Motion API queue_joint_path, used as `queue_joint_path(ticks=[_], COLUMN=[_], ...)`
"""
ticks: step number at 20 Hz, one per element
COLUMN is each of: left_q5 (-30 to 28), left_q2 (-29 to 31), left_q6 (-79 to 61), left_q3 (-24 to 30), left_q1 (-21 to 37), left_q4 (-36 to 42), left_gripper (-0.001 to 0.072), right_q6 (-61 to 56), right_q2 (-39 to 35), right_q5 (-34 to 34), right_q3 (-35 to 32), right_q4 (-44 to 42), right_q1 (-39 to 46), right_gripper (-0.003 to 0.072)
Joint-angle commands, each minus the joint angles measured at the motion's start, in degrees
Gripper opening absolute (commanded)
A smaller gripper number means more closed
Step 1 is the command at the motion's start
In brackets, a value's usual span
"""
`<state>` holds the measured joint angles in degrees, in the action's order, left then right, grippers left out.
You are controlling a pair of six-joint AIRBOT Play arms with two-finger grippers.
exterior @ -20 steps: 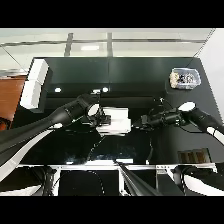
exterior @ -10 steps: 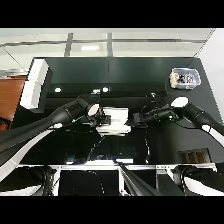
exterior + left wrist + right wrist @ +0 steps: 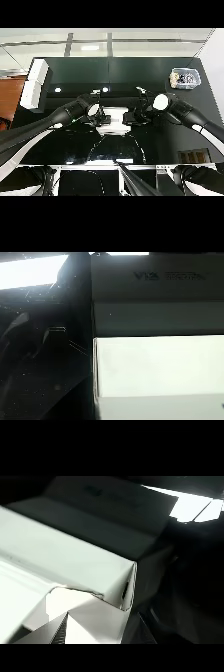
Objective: Fold the box and place the chain.
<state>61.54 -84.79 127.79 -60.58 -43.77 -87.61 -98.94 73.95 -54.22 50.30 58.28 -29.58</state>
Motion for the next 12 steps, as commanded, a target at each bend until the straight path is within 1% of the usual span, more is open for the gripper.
queue_joint_path(ticks=[1,4,5,6,9,12], left_q5=[0.00,0.04,0.07,0.09,0.07,0.07], left_q2=[-0.04,-0.04,-0.04,-0.04,-0.04,-0.04], left_q6=[-0.04,-0.04,-0.04,-0.04,-0.04,-0.04], left_q3=[-0.04,-0.04,-0.04,-0.04,-0.04,-0.04], left_q1=[0.02,0.02,0.00,0.00,0.00,0.02], left_q4=[0.02,0.02,0.02,0.02,0.02,0.02], left_gripper=[0.0029,0.0029,0.0029,0.0029,0.0029,0.0029], right_q6=[-13.18,-13.66,-13.66,-13.64,-13.92,-16.94], right_q2=[1.18,2.29,2.29,2.29,2.32,2.36], right_q5=[1.99,1.68,1.16,0.39,-0.46,-0.90], right_q3=[2.21,3.74,3.87,4.04,4.17,4.22], right_q4=[8.41,8.24,8.13,8.20,8.72,12.26], right_q1=[-3.91,-5.42,-5.42,-5.42,-5.44,-6.38], right_gripper=[0.0489,0.0489,0.0467,0.0370,0.0368,0.0368])
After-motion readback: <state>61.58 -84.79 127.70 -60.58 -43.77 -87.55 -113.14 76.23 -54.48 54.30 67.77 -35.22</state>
